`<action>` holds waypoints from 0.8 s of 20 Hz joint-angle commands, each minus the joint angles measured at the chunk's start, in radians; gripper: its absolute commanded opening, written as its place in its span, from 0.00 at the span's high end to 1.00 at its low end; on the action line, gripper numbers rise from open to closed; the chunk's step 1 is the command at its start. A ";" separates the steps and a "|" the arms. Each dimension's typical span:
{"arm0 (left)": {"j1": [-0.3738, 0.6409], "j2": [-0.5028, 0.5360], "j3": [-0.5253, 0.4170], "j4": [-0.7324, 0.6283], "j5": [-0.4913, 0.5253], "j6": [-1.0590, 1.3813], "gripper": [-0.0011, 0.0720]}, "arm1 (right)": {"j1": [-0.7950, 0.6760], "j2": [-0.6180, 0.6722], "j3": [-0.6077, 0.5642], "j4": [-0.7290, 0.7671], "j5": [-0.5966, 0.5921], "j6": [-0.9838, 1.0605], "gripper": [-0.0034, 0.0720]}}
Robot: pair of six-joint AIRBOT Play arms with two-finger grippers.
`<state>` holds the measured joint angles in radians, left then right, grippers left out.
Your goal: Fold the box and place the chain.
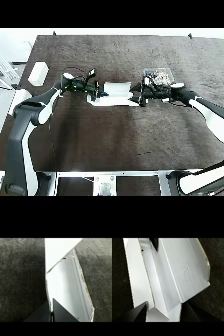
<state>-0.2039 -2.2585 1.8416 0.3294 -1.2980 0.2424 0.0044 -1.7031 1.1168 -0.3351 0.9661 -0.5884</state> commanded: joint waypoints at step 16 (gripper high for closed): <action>0.000 0.001 0.001 0.000 0.001 0.000 0.95 | -0.012 -0.163 0.185 -0.123 0.234 0.136 0.19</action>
<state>-0.2039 -2.2581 1.8416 0.3294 -1.2987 0.2428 -0.0151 -1.8519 1.2846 -0.4450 1.1633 -0.4732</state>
